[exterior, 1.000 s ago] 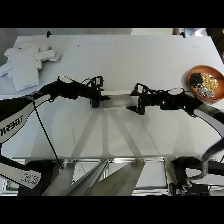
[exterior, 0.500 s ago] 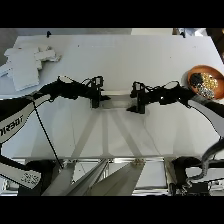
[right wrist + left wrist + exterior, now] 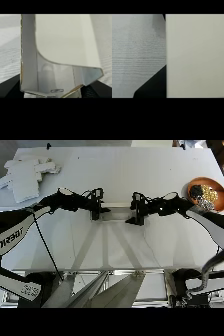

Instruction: Fold the box and place the chain.

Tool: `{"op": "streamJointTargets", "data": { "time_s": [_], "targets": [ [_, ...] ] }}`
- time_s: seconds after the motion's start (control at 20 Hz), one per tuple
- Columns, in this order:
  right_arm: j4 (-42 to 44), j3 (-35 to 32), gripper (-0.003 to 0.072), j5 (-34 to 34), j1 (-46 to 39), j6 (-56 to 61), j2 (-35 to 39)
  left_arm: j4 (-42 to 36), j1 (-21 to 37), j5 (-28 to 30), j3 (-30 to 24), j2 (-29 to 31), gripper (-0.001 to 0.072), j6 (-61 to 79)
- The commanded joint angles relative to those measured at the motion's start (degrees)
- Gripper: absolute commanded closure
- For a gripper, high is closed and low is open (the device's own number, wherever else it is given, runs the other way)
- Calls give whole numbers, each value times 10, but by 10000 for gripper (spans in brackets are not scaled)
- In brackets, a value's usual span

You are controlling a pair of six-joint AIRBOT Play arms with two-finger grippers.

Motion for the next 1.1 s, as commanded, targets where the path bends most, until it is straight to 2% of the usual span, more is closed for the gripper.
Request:
{"op": "streamJointTargets", "data": {
  "time_s": [0.0, 0.4, 0.6, 1.05],
  "targets": [
    [-2, 0, -4, 7, 0, -9, -2, 0, 0, 0, 0, 0, 695, 0],
    [-13, 0, -4, 9, 0, -45, -6, 0, 0, 0, 0, 0, 695, 0],
    [16, 0, -4, -28, 0, -4, -6, 0, 0, 0, 0, 0, 695, 0],
    [-7, 0, -4, -63, 20, 23, -6, 0, 0, 0, 0, 0, 695, 0]
  ]
}}
